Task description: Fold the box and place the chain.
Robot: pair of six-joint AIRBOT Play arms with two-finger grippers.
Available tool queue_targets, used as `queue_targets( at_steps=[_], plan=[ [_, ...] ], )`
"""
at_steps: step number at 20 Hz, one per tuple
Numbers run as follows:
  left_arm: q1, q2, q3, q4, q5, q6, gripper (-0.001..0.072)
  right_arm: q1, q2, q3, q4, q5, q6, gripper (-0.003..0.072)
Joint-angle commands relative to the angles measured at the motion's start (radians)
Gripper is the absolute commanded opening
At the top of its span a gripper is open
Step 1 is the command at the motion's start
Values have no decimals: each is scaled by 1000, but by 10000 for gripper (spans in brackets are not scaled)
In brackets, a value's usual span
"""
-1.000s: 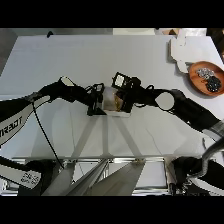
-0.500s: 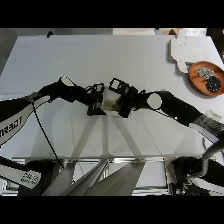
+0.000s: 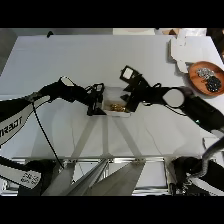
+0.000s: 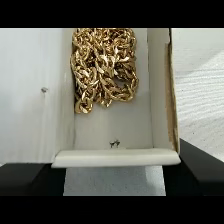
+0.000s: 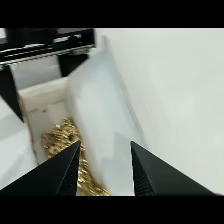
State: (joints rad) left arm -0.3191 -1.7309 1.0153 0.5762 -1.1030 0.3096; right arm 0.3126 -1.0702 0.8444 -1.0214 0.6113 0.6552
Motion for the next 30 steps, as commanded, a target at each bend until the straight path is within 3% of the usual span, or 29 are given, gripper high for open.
queue_targets(
  at_steps=[1, 3, 4, 8, 14, 18, 24, 25, 30],
  plan=[
    [0, 0, 0, 0, 0, 0, 380, -169, 69, 0, -5, 127, -16, 352],
    [0, -1, 0, 0, 0, 0, 380, -265, 49, -6, -6, 190, -81, 423],
    [0, -1, 0, 0, 0, 0, 380, -300, 30, -11, -6, 206, -128, 423],
    [0, 0, 0, 0, 0, 0, 380, -345, -102, -12, 3, 243, -316, 519],
    [0, -1, 0, 0, 0, 0, 380, -345, -278, -12, 16, 242, -538, 520],
    [0, 0, 0, 0, 0, 0, 380, -338, -335, -12, 34, 233, -560, 520],
    [0, 0, 0, 0, 0, 0, 380, -324, -371, -12, 50, 75, -559, 517],
    [0, -1, 0, 0, 0, 0, 380, -324, -378, -12, 64, 77, -559, 492],
    [0, -1, 0, 0, 0, 0, 380, -324, -402, -12, 85, 173, -554, 82]
  ],
)
